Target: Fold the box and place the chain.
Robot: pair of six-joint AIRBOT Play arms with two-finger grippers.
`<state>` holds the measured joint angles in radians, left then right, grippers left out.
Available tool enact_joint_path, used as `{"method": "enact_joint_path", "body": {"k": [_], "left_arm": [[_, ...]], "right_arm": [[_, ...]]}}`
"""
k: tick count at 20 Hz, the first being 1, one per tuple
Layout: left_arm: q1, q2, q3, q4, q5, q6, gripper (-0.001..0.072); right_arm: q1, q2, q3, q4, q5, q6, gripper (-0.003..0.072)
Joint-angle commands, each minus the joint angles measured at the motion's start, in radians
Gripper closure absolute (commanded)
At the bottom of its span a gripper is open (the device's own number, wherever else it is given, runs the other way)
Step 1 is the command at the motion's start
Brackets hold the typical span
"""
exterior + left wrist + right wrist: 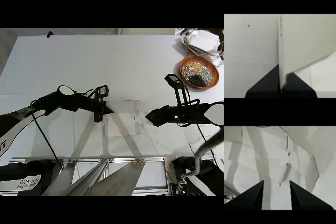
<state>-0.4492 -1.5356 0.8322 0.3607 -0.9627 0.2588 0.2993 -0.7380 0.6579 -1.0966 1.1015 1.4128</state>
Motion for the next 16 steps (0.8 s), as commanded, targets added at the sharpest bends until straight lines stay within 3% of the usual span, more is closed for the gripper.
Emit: {"method": "enact_joint_path", "body": {"k": [1, 10, 16], "left_arm": [[-0.011, -0.052, 0.024, 0.034, -0.055, 0.007, 0.0708], [-0.024, -0.066, 0.024, 0.048, 0.044, 0.006, 0.0707], [-0.026, -0.090, 0.024, -0.012, 0.050, 0.008, 0.0706]], "right_arm": [[0.001, 0.001, 0.000, -0.002, -0.003, 0.000, 0.0321], [0.001, 0.000, 0.000, -0.006, -0.003, -0.008, 0.0321], [0.001, 0.000, 0.000, -0.006, -0.003, -0.007, 0.0321]]}}
